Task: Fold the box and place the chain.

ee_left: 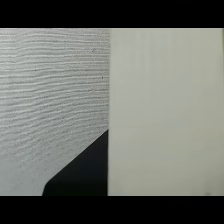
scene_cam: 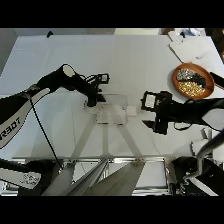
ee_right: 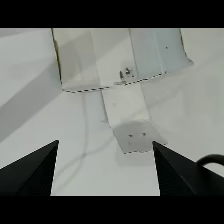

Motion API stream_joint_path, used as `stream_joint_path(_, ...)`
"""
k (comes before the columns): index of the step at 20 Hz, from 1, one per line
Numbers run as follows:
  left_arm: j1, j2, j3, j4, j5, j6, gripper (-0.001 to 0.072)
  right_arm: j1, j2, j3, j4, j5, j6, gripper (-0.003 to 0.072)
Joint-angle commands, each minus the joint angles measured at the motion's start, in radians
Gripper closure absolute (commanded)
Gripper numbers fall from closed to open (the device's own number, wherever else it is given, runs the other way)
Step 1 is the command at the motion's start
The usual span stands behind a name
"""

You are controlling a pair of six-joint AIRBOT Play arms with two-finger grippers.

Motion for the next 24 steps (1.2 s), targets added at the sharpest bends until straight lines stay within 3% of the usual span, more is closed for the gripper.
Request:
stream_joint_path(1, -0.001, -0.001, 0.0, 0.0, 0.0, 0.0, 0.0692, 0.004, -0.139, -0.003, 0.028, -0.019, -0.054, 0.0033)
stream_joint_path(3, -0.001, 0.0, 0.0, 0.0, 0.0, 0.0, 0.0692, 0.004, -0.212, -0.013, 0.066, -0.089, -0.156, 0.0017)
stream_joint_path(6, -0.001, -0.001, 0.0, 0.0, 0.0, 0.0, 0.0692, 0.027, -0.22, -0.119, 0.128, -0.381, -0.365, -0.001)
stream_joint_path(8, -0.001, -0.001, 0.0, 0.0, 0.0, 0.0, 0.0692, 0.033, -0.229, -0.194, 0.209, -0.481, -0.458, -0.001)
stream_joint_path(12, -0.001, -0.001, 0.0, 0.0, 0.0, 0.0, 0.0692, 0.027, -0.268, -0.254, 0.238, -0.465, -0.479, -0.0007)
stream_joint_path(24, -0.001, -0.001, 0.0, 0.0, 0.0, 0.0, 0.0692, 0.035, -0.406, -0.254, 0.505, -0.584, -0.479, -0.0008)
